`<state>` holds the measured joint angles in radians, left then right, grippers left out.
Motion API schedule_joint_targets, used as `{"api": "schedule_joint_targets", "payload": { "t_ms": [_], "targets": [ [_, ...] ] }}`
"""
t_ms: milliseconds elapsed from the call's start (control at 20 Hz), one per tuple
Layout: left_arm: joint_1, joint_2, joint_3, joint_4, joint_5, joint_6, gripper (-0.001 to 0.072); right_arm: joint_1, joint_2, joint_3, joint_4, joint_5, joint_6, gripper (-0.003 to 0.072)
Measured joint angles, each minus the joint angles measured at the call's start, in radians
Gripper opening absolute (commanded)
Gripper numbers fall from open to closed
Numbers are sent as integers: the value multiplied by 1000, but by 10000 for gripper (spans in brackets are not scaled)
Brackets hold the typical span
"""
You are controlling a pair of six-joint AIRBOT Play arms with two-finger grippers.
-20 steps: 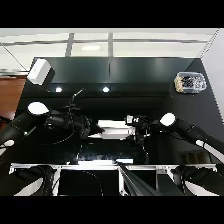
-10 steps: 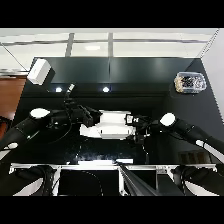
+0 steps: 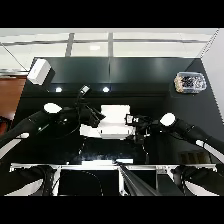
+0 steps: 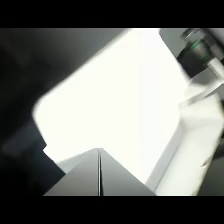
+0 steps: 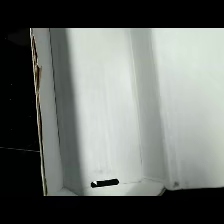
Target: Fold the box and place the chain.
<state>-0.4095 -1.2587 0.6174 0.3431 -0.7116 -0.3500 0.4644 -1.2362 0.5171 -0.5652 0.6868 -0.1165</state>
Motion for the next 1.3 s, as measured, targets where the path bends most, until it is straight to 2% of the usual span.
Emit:
{"api": "schedule_joint_targets", "payload": {
  "t_ms": [150, 350, 500, 700, 950, 1000, 1050, 1100, 1200, 1300],
  "targets": [
    [-6, -33, 23, 125, -6, -88, 26, 0, 0, 0, 0, 0, 0, 233],
    [-5, -47, 53, 206, -48, -132, 31, 0, 0, 0, 0, 0, -1, 233],
    [29, -33, 100, 270, -147, -153, 27, 0, 0, 0, 0, 0, 0, 233],
    [134, 62, 127, 362, -300, -216, 25, 0, 0, 0, 1, 0, 1, 233],
    [261, 227, 46, 389, -401, -140, 34, 0, 0, 0, 0, 0, 1, 233],
    [265, 242, 25, 389, -410, -90, 183, 0, 0, 0, 0, 0, 1, 233],
    [262, 253, 4, 388, -423, -30, 407, 0, 0, 0, 0, 0, 1, 233],
    [253, 260, -14, 388, -423, 30, 709, 0, 0, 0, 0, 0, 1, 232],
    [216, 269, -44, 386, -367, 146, 710, 0, 0, 0, 0, 0, 1, 233],
    [164, 271, -63, 389, -258, 228, 702, 0, 0, 0, 0, 0, 0, 232]
  ]
}}
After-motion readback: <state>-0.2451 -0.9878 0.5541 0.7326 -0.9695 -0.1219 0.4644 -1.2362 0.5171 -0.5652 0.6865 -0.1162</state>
